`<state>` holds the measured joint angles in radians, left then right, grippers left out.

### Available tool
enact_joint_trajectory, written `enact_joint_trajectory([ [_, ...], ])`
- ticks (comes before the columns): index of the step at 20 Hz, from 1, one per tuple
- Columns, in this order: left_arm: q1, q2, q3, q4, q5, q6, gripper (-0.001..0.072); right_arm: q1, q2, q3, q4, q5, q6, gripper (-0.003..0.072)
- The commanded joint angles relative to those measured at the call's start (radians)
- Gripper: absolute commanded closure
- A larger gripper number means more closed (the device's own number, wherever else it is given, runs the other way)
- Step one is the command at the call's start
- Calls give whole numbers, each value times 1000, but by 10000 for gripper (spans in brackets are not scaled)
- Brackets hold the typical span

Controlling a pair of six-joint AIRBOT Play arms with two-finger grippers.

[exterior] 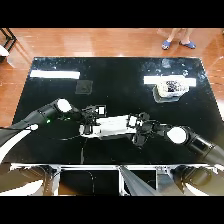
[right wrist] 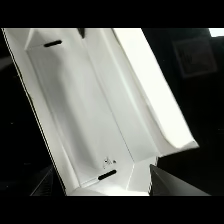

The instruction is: Fold the box and place the chain.

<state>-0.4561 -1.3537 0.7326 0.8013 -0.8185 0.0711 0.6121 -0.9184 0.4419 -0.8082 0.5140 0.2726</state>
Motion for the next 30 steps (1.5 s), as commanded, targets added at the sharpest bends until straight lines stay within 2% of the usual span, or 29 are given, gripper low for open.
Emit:
enact_joint_trajectory([
  [1,0,0,2,3,-5,0,692,-45,-10,9,62,38,-64,-15],
  [4,0,0,3,3,-14,0,692,-108,-23,36,138,147,-153,-15],
  [11,0,0,10,3,-24,0,692,-134,-80,39,268,156,-322,-14],
  [14,0,0,10,3,-24,-1,692,-169,-80,39,189,122,-288,-14],
  [16,0,0,10,3,-24,-1,692,-221,-66,45,80,147,-218,-14],
  [19,0,0,10,3,-24,-1,692,-249,-32,45,-163,330,-46,-14],
  [21,0,0,10,3,-24,-1,692,-245,-32,22,-129,386,12,-14],
  [25,0,0,10,3,-27,-1,692,-89,-35,-51,-77,296,13,-14],
  [30,0,0,10,3,-27,-1,692,78,-60,-73,35,17,35,-13],
])
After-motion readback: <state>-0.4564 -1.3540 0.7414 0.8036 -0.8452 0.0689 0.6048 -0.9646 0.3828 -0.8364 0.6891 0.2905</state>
